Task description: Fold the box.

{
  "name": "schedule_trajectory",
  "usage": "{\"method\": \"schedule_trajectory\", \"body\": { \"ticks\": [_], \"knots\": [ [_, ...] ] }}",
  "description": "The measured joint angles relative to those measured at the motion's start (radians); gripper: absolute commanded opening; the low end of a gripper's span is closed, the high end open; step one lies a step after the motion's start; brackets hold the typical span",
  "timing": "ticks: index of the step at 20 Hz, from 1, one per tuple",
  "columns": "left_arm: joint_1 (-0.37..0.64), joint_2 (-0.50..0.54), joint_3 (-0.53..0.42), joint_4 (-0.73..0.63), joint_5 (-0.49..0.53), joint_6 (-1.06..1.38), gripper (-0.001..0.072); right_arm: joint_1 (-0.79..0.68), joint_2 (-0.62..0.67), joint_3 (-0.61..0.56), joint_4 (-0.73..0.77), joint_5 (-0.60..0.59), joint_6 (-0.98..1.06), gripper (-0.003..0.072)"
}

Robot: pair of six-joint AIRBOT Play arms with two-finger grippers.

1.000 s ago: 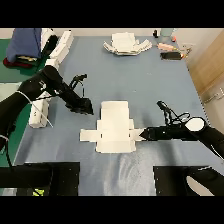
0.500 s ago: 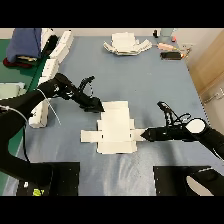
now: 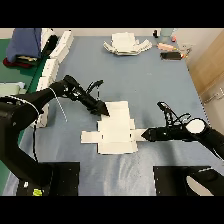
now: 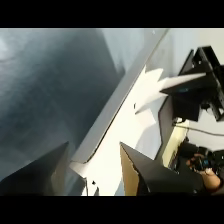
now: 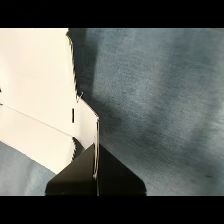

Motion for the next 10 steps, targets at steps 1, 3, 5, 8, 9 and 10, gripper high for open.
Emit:
{"method": "schedule_trajectory", "body": {
  "ticks": [1, 3, 5, 8, 9, 10],
  "knots": [
    [-0.002, -0.003, 0.002, 0.001, -0.018, 0.013, 0.0138, 0.000, 0.000, 0.000, -0.001, 0.000, 0.000, 0.0003],
    [-0.006, -0.006, 0.005, -0.003, -0.046, 0.040, 0.0103, 0.000, 0.000, 0.000, -0.005, 0.000, -0.001, 0.0003],
    [-0.009, -0.009, 0.006, -0.003, -0.060, 0.063, 0.0013, 0.000, 0.000, 0.000, -0.007, 0.000, -0.001, 0.0002],
    [-0.011, -0.010, 0.007, -0.004, -0.085, 0.093, 0.0013, 0.000, 0.000, 0.000, -0.009, 0.000, -0.001, 0.0072],
    [-0.012, -0.010, 0.007, -0.006, -0.096, 0.100, 0.0013, 0.000, 0.000, 0.000, -0.013, 0.000, -0.001, 0.0174],
    [-0.014, -0.010, 0.006, 0.000, -0.106, 0.103, 0.0013, 0.000, 0.000, 0.000, -0.015, 0.001, -0.001, 0.0267]
  ]
}}
